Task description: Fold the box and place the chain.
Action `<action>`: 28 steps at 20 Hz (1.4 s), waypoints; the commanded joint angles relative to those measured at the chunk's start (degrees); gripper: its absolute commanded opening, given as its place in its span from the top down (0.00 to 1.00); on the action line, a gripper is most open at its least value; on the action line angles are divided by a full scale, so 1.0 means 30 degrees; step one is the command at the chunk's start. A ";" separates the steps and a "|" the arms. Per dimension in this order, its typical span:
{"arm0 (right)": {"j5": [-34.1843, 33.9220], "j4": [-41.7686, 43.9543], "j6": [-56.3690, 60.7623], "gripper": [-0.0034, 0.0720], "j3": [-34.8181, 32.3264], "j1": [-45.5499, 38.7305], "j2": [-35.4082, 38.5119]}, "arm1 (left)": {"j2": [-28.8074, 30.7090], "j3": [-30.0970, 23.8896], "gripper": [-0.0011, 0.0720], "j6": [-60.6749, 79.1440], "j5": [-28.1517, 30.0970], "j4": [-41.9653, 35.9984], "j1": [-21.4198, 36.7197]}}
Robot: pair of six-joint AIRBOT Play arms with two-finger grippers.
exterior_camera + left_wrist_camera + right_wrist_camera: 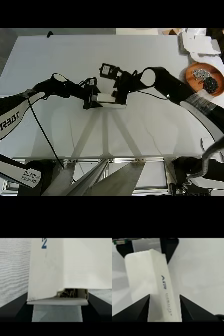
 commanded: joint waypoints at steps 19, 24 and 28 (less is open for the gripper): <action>-0.5202 -0.0015 -0.0408 0.67 -0.2557 0.0809 0.0131 | 0.0000 0.0007 0.61 0.0000 0.0000 0.0000 0.0007; -0.4452 0.0131 -0.0408 0.67 -0.2812 0.0809 0.0124 | 0.0007 0.0007 0.61 0.0000 0.0000 0.0000 0.0007; -0.4488 0.0131 -0.0401 0.67 -0.3388 0.0809 0.0109 | 0.0000 0.0007 0.61 0.0000 0.0000 0.0000 0.0007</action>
